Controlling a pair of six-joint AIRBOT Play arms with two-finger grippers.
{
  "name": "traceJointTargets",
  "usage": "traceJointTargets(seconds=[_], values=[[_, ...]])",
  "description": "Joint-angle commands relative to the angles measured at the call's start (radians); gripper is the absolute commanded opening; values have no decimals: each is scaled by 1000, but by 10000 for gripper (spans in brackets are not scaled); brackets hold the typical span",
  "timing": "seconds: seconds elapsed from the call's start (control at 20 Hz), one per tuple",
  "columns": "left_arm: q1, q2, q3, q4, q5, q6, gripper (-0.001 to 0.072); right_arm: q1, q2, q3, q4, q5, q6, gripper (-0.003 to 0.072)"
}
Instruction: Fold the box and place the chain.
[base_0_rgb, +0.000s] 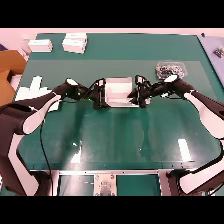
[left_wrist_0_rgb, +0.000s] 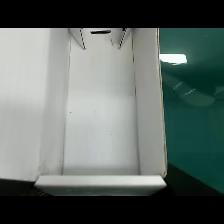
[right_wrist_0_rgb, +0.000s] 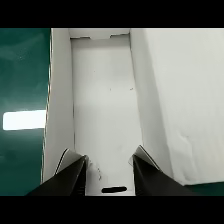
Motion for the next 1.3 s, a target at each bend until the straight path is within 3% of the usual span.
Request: traceJointTargets(seconds=[0.0, 0.05, 0.15, 0.25, 0.55, 0.85, 0.9, 0.95, 1.0, 1.25], values=[[0, 0, 1, -2, 0, -1, 525, 0, -5, 0, 5, 1, -21, 514], [0, 0, 1, -2, 0, -1, 525, 0, -5, 0, 5, 1, -20, 574], [0, 0, 1, -2, 0, -1, 525, 0, -5, 0, 5, 1, -20, 575], [0, 0, 1, -2, 0, -1, 525, 0, -5, 0, 5, 1, -20, 640], [0, 0, 1, -2, 0, -1, 525, -15, -5, 0, -3, 11, -3, 640], [0, 0, 1, -2, 0, -1, 525, -60, 67, 5, -3, 14, 169, 626], [0, 0, 1, -2, 0, -1, 525, -66, 85, 5, -15, 32, 186, 498], [0, 0, 1, -2, 0, -1, 525, -73, 103, 5, -27, 53, 207, 204], [0, 0, 1, -2, 0, -1, 525, -80, 120, 5, -34, 66, 246, 13], [0, 0, 1, -2, 0, -1, 525, -154, 210, 5, -133, 64, 529, 13]])
